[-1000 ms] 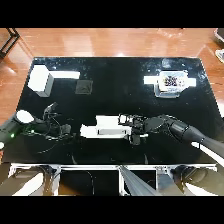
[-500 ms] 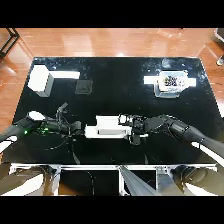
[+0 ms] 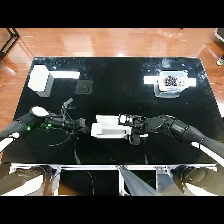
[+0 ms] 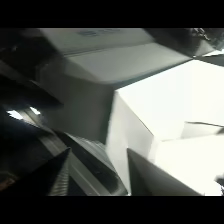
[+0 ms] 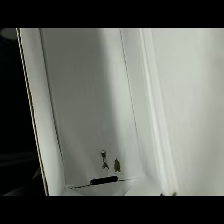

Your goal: Fold the box and place the chain.

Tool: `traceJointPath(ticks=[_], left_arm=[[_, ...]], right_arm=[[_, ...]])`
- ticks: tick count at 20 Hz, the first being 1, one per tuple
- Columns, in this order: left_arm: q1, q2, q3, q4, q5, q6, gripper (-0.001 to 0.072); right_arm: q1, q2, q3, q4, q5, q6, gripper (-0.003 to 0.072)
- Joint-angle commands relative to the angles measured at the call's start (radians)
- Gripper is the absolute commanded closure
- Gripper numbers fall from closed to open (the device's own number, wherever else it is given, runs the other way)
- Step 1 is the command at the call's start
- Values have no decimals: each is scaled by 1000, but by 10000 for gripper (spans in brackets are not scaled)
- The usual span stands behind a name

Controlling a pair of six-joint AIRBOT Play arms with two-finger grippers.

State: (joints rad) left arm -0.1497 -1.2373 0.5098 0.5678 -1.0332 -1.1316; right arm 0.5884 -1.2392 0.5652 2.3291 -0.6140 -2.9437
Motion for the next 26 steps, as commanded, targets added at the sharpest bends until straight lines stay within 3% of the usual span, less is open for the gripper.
traceJointPath(ticks=[1, 2, 3, 4, 12, 15, 19, 26], left_arm=[[-2, -1, 50, 5, -76, 2, 186], [-2, -1, 59, 5, -92, 2, 183], [-2, -1, 64, 5, -103, 2, 87], [-2, 0, 68, 5, -111, 2, 72], [-41, -1, 67, -5, -124, 2, 75], [-113, 6, 67, 11, -68, -28, 90], [-176, 95, 67, 78, 98, -100, 90], [-257, 144, 67, 101, 121, -209, 90]], right_arm=[[0, 0, 0, 0, 0, 7, 470], [0, 0, 0, 0, 0, 7, 470], [0, 0, 0, 0, 0, 7, 470], [0, 0, 0, 0, 0, 7, 470], [0, 0, 0, 0, 1, 7, 470], [0, 0, 0, 0, 1, 8, 470], [0, 0, 0, 0, 0, 8, 470], [0, 0, 0, 0, 0, 8, 470]])
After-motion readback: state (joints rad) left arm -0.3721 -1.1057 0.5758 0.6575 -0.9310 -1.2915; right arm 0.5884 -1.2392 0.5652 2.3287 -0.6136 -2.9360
